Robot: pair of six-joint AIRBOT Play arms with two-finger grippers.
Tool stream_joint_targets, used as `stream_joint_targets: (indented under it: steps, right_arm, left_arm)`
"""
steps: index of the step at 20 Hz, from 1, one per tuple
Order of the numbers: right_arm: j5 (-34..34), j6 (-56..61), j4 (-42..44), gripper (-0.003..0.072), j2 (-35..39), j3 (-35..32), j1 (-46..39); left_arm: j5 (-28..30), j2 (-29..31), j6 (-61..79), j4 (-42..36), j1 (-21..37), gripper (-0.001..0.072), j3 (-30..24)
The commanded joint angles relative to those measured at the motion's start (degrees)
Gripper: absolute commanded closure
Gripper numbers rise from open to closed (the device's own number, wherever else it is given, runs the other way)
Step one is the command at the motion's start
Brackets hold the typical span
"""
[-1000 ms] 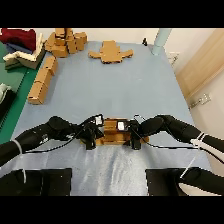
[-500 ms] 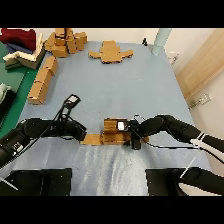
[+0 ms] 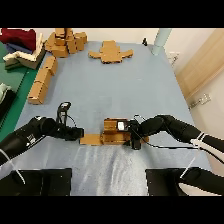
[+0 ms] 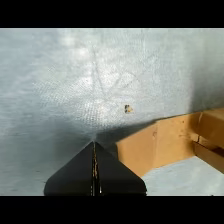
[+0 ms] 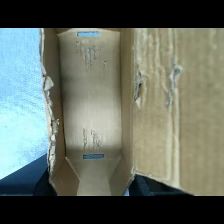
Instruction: Fold the box.
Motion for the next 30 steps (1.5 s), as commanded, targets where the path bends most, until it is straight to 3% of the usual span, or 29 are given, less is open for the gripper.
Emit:
stream_joint_targets:
  steps: [1, 9, 14, 19, 26, 27, 28, 29, 30]
  right_arm:
    - [0.0, 0.0, 0.0, 0.0158, 0.0, 0.0, 0.1]
    - [0.0, 0.0, 0.0, 0.0158, 0.0, 0.0, 0.1]
    - [0.0, 0.0, 0.0, 0.0158, 0.0, 0.0, 0.1]
    - [0.0, 0.0, 0.0, 0.0159, 0.0, 0.0, 0.1]
    - [0.0, 0.0, 0.0, 0.0158, 0.0, 0.0, 0.1]
    - [0.0, 0.0, 0.0, 0.0158, 0.0, 0.0, 0.1]
    - [0.0, 0.0, 0.0, 0.0158, 0.0, 0.0, 0.1]
    - [0.0, 0.0, 0.0, 0.0158, 0.0, 0.0, 0.1]
    - [0.0, 0.0, 0.0, 0.0158, 0.0, 0.0, 0.1]
  left_arm:
    - [1.4, -2.1, -1.3, -4.6, -3.0, 0.0700, 0.0]
    - [3.3, -2.1, -0.2, -10.4, -9.4, 0.0700, 0.0]
    - [3.2, -2.1, -0.2, -11.2, -9.5, 0.0700, 0.0]
    - [1.4, -1.3, 7.8, -21.8, -9.5, 0.0696, 2.0]
    - [0.0, -1.4, 7.8, -22.6, -9.3, 0.0692, 2.5]
    - [0.1, -1.4, 7.8, -22.5, -9.3, 0.0570, 2.5]
    - [0.3, -1.4, 7.8, -22.4, -9.3, 0.0324, 2.5]
    - [0.7, -1.4, 7.9, -22.2, -9.2, 0.0308, 2.5]
    - [0.8, -1.4, 8.0, -22.2, -9.0, 0.0370, 2.5]
